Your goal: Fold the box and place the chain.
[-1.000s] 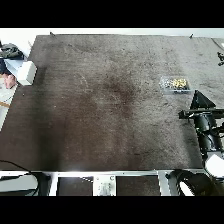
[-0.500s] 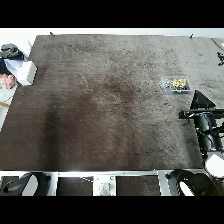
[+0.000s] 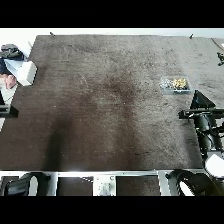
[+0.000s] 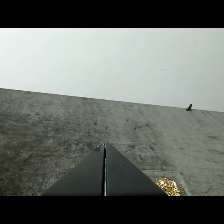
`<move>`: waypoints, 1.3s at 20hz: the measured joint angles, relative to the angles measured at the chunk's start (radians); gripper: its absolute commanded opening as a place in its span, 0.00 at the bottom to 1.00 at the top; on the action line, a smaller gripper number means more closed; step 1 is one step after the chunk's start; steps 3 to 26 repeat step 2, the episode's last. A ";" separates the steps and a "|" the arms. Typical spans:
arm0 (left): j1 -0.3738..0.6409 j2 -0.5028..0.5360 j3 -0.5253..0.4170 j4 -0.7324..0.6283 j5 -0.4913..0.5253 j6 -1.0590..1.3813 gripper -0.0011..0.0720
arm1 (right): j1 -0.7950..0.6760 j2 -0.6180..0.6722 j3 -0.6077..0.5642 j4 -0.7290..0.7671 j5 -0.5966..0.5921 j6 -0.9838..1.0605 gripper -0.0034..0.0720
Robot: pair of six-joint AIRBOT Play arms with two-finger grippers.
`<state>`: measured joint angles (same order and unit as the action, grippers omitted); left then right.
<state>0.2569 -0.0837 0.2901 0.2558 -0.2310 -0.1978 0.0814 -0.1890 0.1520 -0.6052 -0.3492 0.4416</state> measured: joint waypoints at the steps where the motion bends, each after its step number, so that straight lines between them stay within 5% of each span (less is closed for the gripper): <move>1: 0.000 0.025 -0.024 -0.001 0.023 -0.010 0.03 | 0.000 0.000 0.000 0.000 0.000 0.000 0.03; 26: 0.000 0.042 -0.043 -0.001 0.049 -0.016 0.03 | 0.000 0.000 0.000 0.000 0.000 0.000 0.02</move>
